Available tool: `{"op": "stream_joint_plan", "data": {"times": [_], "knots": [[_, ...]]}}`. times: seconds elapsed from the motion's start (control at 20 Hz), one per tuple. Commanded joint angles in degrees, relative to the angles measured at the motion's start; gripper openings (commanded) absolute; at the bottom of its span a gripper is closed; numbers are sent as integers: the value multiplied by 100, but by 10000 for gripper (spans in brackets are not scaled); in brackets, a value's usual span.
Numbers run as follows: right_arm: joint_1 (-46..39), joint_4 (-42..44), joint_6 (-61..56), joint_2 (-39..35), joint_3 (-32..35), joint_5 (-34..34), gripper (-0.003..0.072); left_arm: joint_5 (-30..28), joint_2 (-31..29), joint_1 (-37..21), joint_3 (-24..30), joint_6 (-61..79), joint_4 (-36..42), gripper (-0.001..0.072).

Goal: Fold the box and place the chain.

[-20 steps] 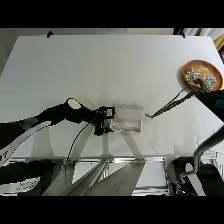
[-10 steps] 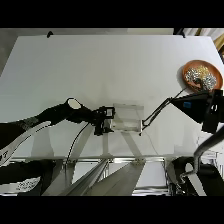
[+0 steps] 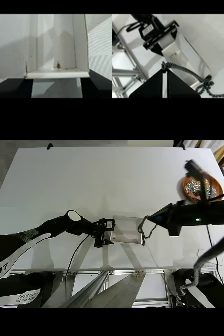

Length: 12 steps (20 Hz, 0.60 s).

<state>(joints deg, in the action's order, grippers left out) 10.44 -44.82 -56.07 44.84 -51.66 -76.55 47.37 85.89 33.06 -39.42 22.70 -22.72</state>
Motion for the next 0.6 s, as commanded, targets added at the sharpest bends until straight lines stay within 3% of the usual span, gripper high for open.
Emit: {"op": "stream_joint_plan", "data": {"times": [0.0, 0.2, 0.55], "knots": [[695, -369, -79, 435, 13, 354, 14, 0, 0, 0, -2, 0, -2, 31], [1110, -741, -188, 835, 74, 680, 14, 0, 0, 0, -2, 0, -2, 31], [1746, -686, -258, 1211, 1296, 2194, 14, -2, 0, 0, -2, 0, -2, 31]]}}
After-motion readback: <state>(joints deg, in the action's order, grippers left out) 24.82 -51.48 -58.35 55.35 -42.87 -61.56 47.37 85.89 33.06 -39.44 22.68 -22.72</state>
